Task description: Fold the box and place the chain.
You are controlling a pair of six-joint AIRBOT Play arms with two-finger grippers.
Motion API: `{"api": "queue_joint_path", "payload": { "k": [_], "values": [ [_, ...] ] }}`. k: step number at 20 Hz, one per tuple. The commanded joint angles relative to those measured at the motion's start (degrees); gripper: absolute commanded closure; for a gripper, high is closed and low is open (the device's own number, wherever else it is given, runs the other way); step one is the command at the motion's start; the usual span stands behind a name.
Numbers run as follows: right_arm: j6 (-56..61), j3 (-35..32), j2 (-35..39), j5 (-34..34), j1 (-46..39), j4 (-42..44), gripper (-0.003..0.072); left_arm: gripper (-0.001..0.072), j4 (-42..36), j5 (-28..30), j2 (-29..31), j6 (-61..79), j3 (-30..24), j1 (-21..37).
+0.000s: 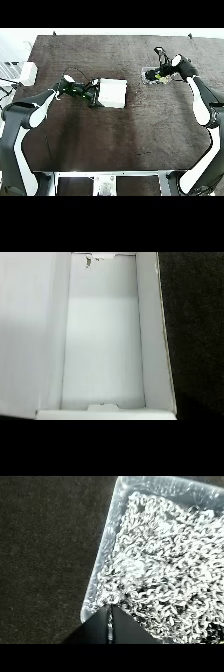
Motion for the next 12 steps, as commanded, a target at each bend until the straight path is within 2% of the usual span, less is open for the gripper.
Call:
{"api": "queue_joint_path", "payload": {
  "k": [1, 9, 10, 11, 12],
  "values": [
    [0.39, 0.13, 0.26, 0.11, -0.17, 0.11, 0.0679, 0.0478, 0.00, 0.02, -0.04, 0.02, 0.02, 0.02],
    [2.69, 0.13, 12.00, -0.55, -0.15, 0.09, 0.0679, 0.0477, 0.00, -0.11, -0.04, 0.00, 0.02, 0.02],
    [3.45, -0.13, 11.58, -0.72, -0.24, 0.09, 0.0620, 0.0478, 0.00, -0.15, -0.04, 0.00, 0.02, 0.00],
    [4.94, -0.33, 10.47, -0.68, -0.31, 0.04, 0.0404, 0.0478, 0.00, -0.13, -0.04, 0.00, 0.02, 0.02],
    [5.27, -0.33, 9.09, -0.57, -0.28, -0.37, 0.0368, 0.0478, 0.00, -0.11, -0.04, 0.00, 0.02, 0.02]
  ]
}}
